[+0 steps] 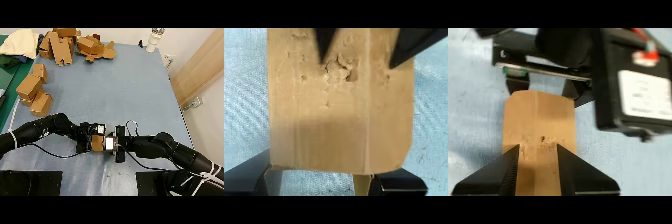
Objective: Fold the box.
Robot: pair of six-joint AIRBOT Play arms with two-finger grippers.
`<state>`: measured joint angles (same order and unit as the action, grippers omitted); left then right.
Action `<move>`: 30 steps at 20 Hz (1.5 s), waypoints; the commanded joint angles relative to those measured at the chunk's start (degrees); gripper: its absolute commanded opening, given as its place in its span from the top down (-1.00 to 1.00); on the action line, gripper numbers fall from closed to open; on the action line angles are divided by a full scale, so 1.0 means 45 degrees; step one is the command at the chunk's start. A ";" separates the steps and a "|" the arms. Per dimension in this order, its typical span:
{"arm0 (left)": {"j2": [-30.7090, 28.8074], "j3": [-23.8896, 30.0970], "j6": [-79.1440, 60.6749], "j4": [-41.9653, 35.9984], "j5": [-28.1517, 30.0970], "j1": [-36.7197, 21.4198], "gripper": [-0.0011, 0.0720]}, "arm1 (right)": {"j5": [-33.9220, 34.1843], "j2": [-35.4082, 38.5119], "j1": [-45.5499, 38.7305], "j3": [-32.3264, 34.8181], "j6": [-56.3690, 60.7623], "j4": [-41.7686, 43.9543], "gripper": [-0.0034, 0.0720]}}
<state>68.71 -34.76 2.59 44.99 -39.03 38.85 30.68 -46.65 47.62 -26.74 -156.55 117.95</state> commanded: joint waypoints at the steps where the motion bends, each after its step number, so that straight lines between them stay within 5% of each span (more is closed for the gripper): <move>1: 0.0000 -0.0010 -0.0005 0.0000 0.0010 0.0000 0.15 | 0.0282 -0.0019 0.0321 -0.0019 -0.0068 -0.1957 -0.12; 8: 0.0000 -0.0010 -0.0005 0.0000 0.0010 0.0000 0.15 | 0.0146 -0.0199 0.0321 -0.0019 0.0000 -0.4401 -0.05; 10: 0.0000 -0.0010 -0.0005 -0.0005 0.0000 0.0000 0.15 | 0.0160 -0.0160 0.0321 -0.0019 0.0136 -0.4391 0.13; 13: 0.0000 -0.0010 -0.0005 0.0000 0.0000 0.0000 0.14 | 0.0194 0.0170 0.0325 -0.0024 0.0136 -0.4371 0.13; 17: 0.0000 -0.0010 -0.0005 -0.0005 0.0005 0.0000 0.15 | 0.0355 0.0797 0.0321 -0.0019 0.0165 -0.4080 0.46; 27: 0.0000 -0.0010 -0.0005 0.0000 0.0000 0.0000 0.14 | 0.0272 0.1044 0.0321 -0.0019 0.0160 -0.3157 0.53; 28: 0.0000 -0.0010 -0.0005 0.0000 0.0000 0.0000 0.14 | 0.0223 0.1044 0.0321 -0.0019 0.0160 -0.3157 0.78; 30: 0.0000 -0.0010 -0.0005 0.0000 0.0000 0.0000 0.15 | 0.0248 0.1035 0.0321 -0.0019 0.0160 -0.3045 0.58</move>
